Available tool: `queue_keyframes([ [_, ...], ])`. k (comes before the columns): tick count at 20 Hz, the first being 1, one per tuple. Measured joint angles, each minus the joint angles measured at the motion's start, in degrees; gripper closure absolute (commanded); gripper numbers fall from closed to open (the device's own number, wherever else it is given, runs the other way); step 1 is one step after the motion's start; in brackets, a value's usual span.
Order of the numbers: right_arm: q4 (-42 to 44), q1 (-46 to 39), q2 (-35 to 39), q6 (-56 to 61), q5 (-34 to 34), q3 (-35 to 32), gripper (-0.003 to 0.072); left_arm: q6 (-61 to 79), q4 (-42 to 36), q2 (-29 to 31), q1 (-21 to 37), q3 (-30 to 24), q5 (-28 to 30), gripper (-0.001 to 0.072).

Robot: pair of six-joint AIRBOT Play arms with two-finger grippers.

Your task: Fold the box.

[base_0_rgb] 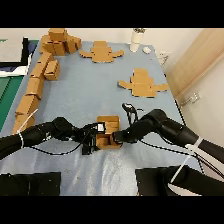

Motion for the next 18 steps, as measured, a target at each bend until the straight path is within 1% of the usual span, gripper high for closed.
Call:
queue_keyframes([
  [4,-7.15,5.33,-7.37,9.2,-3.67,5.77,0.0254,-0.02,0.02,0.0,0.0,0.0,0.02,0.026],
  [7,-10.38,7.43,-12.46,12.68,-6.49,9.4,0.0255,-0.02,0.02,0.0,0.0,0.0,0.0,0.026],
  [8,-11.3,7.72,-13.55,13.44,-7.43,10.12,0.0313,-0.02,0.02,0.0,0.0,0.0,0.0,0.026],
  [10,-12.81,8.2,-15.08,14.8,-8.81,11.06,0.0379,-0.04,0.02,0.0,0.0,0.0,0.0,0.026],
  [13,-14.14,8.48,-16.11,15.93,-9.97,11.72,0.064,-0.04,0.02,0.0,0.0,0.0,0.02,0.026],
  [14,-14.32,8.5,-16.26,16.48,-10.21,11.8,0.0683,-0.22,0.0,0.0,0.0,0.0,0.02,0.026],
  [17,-14.67,8.76,-16.55,16.63,-10.47,12.02,0.0682,-0.26,-0.09,0.0,0.0,0.0,0.02,0.0259],
  [18,-14.8,8.96,-16.59,16.61,-10.54,12.04,0.0589,-0.22,-0.04,0.0,0.0,0.0,0.02,0.026],
])
